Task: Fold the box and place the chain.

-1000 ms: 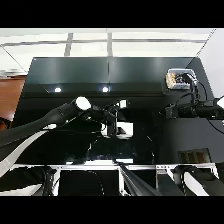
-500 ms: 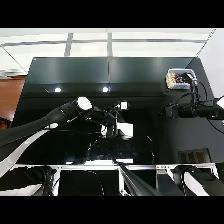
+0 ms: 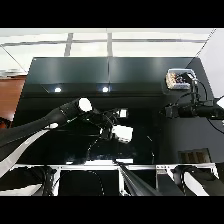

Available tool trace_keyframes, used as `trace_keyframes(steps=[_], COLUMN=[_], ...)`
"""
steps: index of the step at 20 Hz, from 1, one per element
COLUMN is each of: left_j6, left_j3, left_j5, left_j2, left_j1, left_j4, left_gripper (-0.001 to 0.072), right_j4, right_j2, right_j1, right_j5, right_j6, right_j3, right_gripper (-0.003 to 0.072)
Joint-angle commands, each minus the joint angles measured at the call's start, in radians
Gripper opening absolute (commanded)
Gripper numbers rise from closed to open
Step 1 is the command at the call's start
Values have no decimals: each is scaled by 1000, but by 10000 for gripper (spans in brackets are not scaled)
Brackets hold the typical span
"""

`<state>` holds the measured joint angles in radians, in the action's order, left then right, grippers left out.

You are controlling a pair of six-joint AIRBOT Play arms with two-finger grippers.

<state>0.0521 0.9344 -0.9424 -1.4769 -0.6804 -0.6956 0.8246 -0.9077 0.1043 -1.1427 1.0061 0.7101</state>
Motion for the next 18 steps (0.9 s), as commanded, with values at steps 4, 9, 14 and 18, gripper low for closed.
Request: trace_keyframes(steps=[4,9,14,18], left_j6=[79,473,694,817], left_j3=[1,97,228,311], left_j5=[111,158,216,346], left_j2=[0,29,37,-2], left_j1=[-18,84,438,766], left_j4=[-64,-228,-476,-467], left_gripper=[419,347,360,360], right_j4=[0,0,-26,-27], right_j2=[1,1,1,1], right_j1=[0,0,0,-1], right_j5=[3,1,6,69], right_j6=[0,1,22,23], right_j3=[0,0,0,0], right_gripper=[16,16,17,16])
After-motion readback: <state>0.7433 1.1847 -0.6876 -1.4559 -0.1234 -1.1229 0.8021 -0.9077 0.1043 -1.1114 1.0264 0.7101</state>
